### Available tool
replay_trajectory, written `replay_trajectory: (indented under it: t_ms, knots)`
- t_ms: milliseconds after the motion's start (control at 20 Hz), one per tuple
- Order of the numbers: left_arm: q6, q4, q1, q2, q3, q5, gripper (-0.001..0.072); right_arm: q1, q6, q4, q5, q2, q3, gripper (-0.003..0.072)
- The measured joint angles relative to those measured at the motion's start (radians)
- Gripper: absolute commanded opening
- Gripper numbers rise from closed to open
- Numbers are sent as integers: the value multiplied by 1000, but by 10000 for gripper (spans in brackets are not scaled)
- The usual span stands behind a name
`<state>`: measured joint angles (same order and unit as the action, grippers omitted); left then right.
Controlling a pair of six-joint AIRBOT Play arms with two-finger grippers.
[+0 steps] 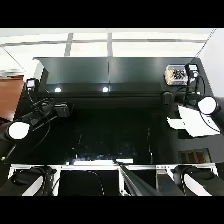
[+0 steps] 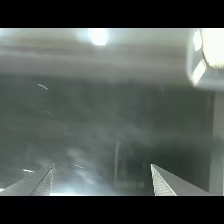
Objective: Fold the box and place the chain.
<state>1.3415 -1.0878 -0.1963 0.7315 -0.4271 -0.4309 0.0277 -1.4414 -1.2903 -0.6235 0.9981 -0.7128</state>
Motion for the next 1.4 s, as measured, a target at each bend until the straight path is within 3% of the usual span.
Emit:
replay_trajectory:
  t_ms: [150, 400, 700, 950, 1300, 1400]
  knots:
    - [14, 0, 2, 43, -17, -16, 717, -175, -34, -60, -72, 48, -68, 704]
    - [28, 0, 2, 97, -44, -36, 717, -614, -65, -66, -150, 177, -223, 704]
    - [54, 0, 2, 111, -52, -53, 715, -999, 51, -26, -480, 448, -526, 703]
    - [73, 19, 2, 113, -54, -71, 716, -1081, 245, 43, -667, 661, -697, 703]
    - [80, 46, 2, 113, -54, -72, 713, -1096, 422, 194, -735, 781, -755, 690]
    - [80, 49, 2, 113, -54, -72, 713, -1096, 450, 231, -751, 787, -758, 478]
